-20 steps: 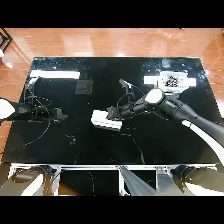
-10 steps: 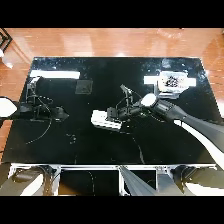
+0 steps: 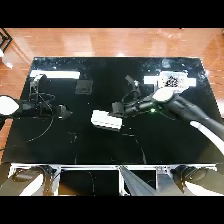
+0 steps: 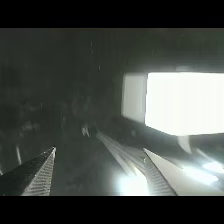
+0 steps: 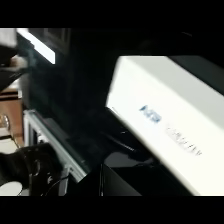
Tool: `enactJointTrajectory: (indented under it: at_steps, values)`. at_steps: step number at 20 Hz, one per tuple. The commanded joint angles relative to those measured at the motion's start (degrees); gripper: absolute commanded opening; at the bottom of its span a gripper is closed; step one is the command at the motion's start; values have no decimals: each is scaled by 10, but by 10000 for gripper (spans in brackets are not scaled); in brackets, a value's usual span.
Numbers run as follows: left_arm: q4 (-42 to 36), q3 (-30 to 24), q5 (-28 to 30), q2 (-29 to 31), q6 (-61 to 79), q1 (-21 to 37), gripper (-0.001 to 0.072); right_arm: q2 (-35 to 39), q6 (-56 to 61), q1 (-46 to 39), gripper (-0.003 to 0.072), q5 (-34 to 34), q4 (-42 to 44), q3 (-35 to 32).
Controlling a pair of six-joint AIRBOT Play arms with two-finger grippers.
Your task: Fold the box and place the chain.
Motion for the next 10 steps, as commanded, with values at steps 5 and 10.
enactJointTrajectory:
  at_steps: [5,10]
  values:
    - [-118,95,-74,-112,264,0,644,141,226,-102,21,139,-404,-29]
    - [-225,187,-140,-195,577,-31,643,141,244,-108,21,145,-423,-83]
